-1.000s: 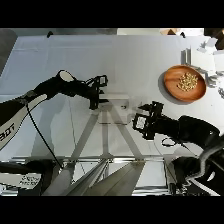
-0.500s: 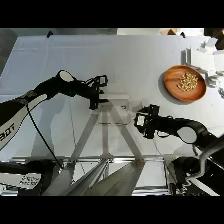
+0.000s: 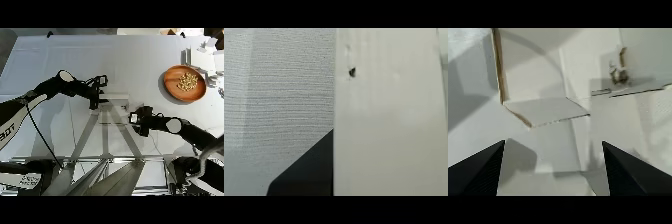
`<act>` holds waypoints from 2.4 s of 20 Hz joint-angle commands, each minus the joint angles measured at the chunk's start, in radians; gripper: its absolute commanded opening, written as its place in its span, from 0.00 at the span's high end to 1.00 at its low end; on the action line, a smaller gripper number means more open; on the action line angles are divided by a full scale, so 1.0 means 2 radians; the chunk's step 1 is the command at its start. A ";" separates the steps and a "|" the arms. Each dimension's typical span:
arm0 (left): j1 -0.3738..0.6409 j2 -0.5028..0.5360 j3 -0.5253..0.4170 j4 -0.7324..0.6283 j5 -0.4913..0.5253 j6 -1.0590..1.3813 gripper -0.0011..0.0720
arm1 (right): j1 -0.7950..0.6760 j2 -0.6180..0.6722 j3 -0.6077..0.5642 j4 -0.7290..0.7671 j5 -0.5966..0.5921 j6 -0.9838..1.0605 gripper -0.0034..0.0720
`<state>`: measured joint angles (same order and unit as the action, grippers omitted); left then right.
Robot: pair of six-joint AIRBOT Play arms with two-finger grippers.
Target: Fold the box and place the chain.
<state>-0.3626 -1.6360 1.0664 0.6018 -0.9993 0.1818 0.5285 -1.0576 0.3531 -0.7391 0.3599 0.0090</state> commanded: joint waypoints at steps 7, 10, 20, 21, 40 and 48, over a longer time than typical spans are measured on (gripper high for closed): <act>0.000 0.000 0.000 0.000 0.000 0.000 0.98 | 0.000 -0.021 0.000 0.173 -0.009 -0.009 0.04; 0.000 0.000 0.000 0.000 0.000 0.000 0.98 | -0.001 -0.021 0.001 0.187 -0.009 -0.009 0.04; 0.000 0.000 0.000 0.000 0.000 0.000 0.98 | -0.047 -0.021 0.036 0.183 0.026 -0.009 0.04; 0.000 0.000 0.000 0.000 0.000 0.000 0.98 | -0.054 -0.021 0.036 0.183 0.027 -0.009 0.04; 0.000 0.000 0.000 0.000 0.000 0.000 0.98 | -0.091 -0.121 0.125 0.129 0.155 -0.058 0.03; 0.000 0.000 0.000 0.000 0.000 0.000 0.98 | -0.092 -0.126 0.145 0.080 0.170 -0.041 0.03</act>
<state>-0.3626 -1.6360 1.0668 0.6006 -0.9966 0.1814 0.3462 -1.3056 0.6197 -0.5133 0.6739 -0.1295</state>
